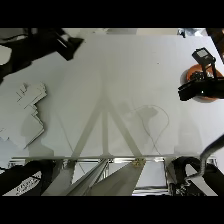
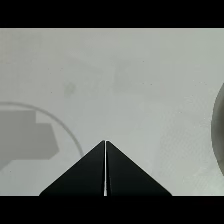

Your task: Fold the box and place the chain.

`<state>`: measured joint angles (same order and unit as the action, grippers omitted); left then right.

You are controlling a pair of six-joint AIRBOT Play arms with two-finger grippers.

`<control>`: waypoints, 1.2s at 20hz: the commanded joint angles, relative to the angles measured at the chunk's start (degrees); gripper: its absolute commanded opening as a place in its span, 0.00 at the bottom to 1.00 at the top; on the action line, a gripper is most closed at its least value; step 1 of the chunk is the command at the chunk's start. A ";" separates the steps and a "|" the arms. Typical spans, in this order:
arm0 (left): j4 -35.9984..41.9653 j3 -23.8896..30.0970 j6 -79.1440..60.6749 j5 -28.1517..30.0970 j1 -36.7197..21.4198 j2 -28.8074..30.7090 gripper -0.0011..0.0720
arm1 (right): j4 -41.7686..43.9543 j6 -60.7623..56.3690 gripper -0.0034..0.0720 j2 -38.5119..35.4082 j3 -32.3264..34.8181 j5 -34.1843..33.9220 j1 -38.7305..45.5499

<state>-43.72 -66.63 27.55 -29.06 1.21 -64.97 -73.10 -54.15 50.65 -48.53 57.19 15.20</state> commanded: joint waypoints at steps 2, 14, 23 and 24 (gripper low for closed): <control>-32.63 -0.02 38.73 -2.86 -8.11 1.07 0.02 | 0.02 -0.02 0.06 -0.04 -0.02 0.00 0.04; -41.20 -0.02 58.42 -2.29 -13.09 -23.15 0.02 | 0.00 -0.02 0.06 -0.04 -0.02 0.00 0.04; -40.26 -0.02 61.20 -3.65 -12.94 -27.04 0.88 | 0.00 -0.02 0.06 -0.04 -0.02 0.00 0.04; -40.19 -0.04 61.18 -4.74 -12.96 -26.25 0.89 | 0.00 -0.02 0.06 -0.04 -0.02 0.00 0.04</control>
